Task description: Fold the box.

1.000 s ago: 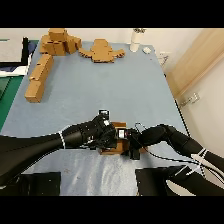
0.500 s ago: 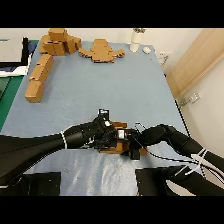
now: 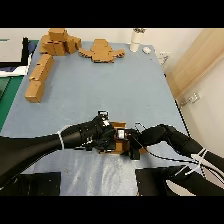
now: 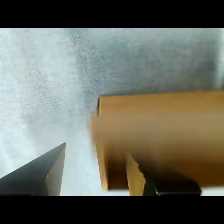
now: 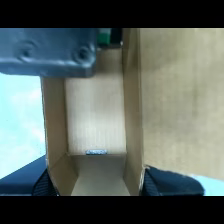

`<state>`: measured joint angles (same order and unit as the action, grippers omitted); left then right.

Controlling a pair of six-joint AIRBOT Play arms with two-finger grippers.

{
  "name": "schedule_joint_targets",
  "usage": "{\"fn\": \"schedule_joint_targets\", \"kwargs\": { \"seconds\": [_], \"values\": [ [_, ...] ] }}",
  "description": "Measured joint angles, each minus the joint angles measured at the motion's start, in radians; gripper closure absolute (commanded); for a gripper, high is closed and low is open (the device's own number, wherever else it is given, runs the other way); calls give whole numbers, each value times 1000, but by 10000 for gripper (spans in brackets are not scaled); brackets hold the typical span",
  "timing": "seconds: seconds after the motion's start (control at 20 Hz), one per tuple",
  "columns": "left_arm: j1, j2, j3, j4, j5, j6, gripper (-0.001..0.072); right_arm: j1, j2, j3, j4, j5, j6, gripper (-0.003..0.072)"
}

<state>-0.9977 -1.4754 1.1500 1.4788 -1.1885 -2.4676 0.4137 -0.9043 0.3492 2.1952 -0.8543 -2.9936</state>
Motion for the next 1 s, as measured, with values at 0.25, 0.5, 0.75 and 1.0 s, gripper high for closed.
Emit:
{"fn": "schedule_joint_targets", "kwargs": {
  "seconds": [0.25,0.5,0.75,1.0],
  "values": [
    [6,68,0,-2,-15,18,135,0,0,0,0,0,0,86],
    [45,100,0,-52,14,64,135,0,0,0,0,0,0,86],
    [103,110,0,-132,46,155,135,0,0,0,0,2,0,86],
    [169,111,0,-192,53,251,135,0,0,0,0,2,0,86]
  ]
}}
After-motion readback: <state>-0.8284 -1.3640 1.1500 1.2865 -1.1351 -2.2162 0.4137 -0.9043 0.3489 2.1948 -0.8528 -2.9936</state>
